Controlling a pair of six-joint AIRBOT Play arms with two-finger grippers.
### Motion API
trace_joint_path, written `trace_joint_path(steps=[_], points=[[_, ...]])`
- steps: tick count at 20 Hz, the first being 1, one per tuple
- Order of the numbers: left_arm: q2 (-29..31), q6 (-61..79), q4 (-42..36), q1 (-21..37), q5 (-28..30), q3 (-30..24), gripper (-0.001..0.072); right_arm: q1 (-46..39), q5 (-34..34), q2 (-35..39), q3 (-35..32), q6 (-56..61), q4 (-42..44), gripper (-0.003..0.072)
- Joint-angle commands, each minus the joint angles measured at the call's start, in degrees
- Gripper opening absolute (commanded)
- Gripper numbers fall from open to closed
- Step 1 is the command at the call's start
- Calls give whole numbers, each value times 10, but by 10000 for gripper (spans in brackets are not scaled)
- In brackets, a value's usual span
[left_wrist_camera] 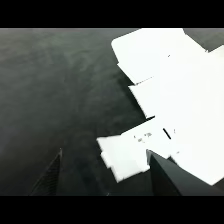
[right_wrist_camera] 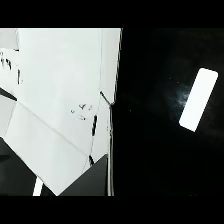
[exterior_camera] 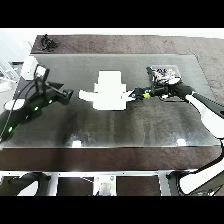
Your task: Fold the box and place the chain.
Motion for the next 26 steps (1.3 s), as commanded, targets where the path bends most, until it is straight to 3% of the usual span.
trace_joint_path(steps=[1,4,8,13,20,26], points=[[-154,-64,38,1,-99,124,599,0,2,0,1,-3,-7,0],[-278,-185,147,1,-201,267,600,0,1,0,1,-8,-7,0],[-389,-344,284,1,-331,450,601,0,1,0,1,-20,-7,0],[-502,-442,323,1,-445,633,601,0,1,0,1,-32,-7,0],[-626,-503,269,1,-523,762,602,0,6,0,1,-37,-7,2],[-633,-514,239,-1,-494,765,601,0,9,0,1,-37,-7,2]])
